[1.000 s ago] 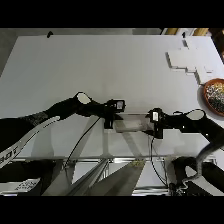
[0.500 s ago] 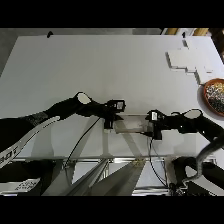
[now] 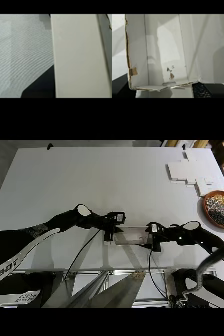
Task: Fold the box and place the chain.
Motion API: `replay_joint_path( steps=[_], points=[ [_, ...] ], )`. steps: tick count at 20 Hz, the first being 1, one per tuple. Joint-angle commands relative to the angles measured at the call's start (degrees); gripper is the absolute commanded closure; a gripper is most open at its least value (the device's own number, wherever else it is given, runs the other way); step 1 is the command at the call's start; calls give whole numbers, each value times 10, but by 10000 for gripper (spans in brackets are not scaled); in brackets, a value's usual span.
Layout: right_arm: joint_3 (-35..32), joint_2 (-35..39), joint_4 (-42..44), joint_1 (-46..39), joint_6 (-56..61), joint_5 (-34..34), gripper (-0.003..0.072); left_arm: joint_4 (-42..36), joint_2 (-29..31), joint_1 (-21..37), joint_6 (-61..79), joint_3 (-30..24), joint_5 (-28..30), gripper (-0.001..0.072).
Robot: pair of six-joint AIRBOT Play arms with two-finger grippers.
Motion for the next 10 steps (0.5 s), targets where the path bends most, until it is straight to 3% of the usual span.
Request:
replay_joint_path(
  steps=[1, 4, 7, 10],
  points=[
    [5, -9, 14, 0, -15, 1, 50, 0, 0, 0, 0, 0, 1, 699],
    [7, -19, 17, 0, -15, 0, 52, 0, 0, 0, 0, 0, 0, 699],
    [7, -21, 17, 0, -17, 0, 165, 0, 0, 0, 0, 0, 1, 699],
    [7, -29, 5, 0, -17, -2, 186, 0, 1, 0, 0, 0, 1, 699]
  ],
)
